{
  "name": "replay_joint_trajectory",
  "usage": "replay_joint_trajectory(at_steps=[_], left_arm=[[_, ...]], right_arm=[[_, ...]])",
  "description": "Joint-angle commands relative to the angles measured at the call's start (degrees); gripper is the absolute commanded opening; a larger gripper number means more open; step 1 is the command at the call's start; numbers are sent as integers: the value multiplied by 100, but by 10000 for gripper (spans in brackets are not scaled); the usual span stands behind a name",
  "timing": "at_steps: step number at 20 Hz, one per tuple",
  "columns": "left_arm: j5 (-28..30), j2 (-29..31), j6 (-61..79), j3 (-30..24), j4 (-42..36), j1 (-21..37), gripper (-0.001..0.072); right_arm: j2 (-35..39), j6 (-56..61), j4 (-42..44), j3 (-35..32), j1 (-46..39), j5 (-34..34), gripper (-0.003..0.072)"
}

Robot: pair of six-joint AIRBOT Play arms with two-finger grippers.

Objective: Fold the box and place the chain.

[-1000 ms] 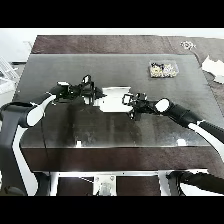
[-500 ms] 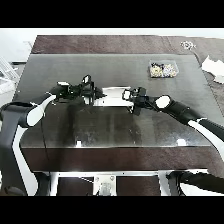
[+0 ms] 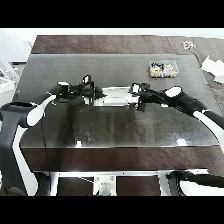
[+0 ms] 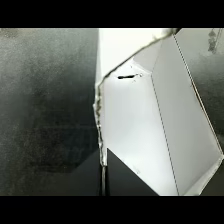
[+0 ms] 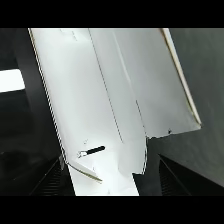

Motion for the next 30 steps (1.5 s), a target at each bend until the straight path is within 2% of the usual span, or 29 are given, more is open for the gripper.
replay_joint_trajectory(at_steps=[1,5,12,21,30], left_arm=[[0,4,2,4,0,0,22],[2,4,2,4,0,0,23],[4,4,2,4,0,0,23],[4,4,2,4,0,0,23],[2,4,0,4,0,0,22]], right_arm=[[-337,-734,376,269,-345,1019,690],[-839,-1141,892,601,-409,1641,690],[-1110,-1132,898,999,-627,1703,690],[-1128,-1193,857,1021,-693,1888,690],[-1836,-1287,680,1746,-667,2717,690]])
